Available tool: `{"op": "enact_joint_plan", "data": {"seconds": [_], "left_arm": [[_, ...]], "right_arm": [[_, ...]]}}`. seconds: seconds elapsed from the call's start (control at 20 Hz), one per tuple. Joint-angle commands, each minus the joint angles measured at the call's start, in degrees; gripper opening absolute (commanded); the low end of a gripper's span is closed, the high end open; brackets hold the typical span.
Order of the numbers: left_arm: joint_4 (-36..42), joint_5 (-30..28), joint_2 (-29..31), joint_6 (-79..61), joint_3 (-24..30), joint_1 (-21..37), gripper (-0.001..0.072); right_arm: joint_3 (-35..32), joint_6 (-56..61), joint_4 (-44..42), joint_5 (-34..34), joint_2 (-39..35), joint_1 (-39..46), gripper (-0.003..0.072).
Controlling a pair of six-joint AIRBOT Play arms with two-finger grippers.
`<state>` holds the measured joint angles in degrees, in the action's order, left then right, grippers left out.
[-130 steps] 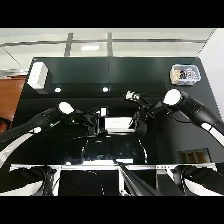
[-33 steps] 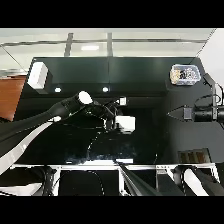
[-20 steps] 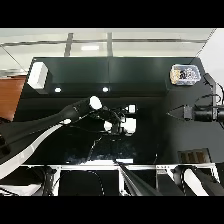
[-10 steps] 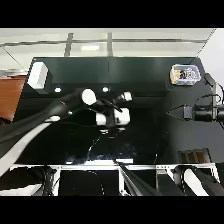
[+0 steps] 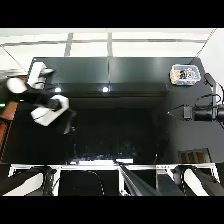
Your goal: Fold the box and place the chain.
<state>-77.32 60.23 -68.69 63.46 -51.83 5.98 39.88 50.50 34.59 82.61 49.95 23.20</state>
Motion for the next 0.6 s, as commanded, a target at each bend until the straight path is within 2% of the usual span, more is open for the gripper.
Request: {"op": "enact_joint_plan", "data": {"seconds": [0.0,0.15,0.4,0.55], "left_arm": [[1.3,-2.3,0.6,2.6,2.1,17.8,0.0274],[2.0,-8.7,-1.2,2.0,1.8,23.8,0.0274],[6.0,-18.6,-7.3,-5.3,-0.5,21.3,0.0275],[6.4,-19.5,-13.0,-5.4,-4.7,20.2,0.0275]], "right_arm": [[0.0,0.0,0.0,-1.2,0.0,0.0,0.0011],[0.0,0.1,0.0,-2.8,0.0,0.0,0.0011],[0.0,0.7,0.0,-5.7,0.0,0.0,0.0011],[0.0,0.9,0.0,-6.7,0.0,0.0,0.0011]]}}
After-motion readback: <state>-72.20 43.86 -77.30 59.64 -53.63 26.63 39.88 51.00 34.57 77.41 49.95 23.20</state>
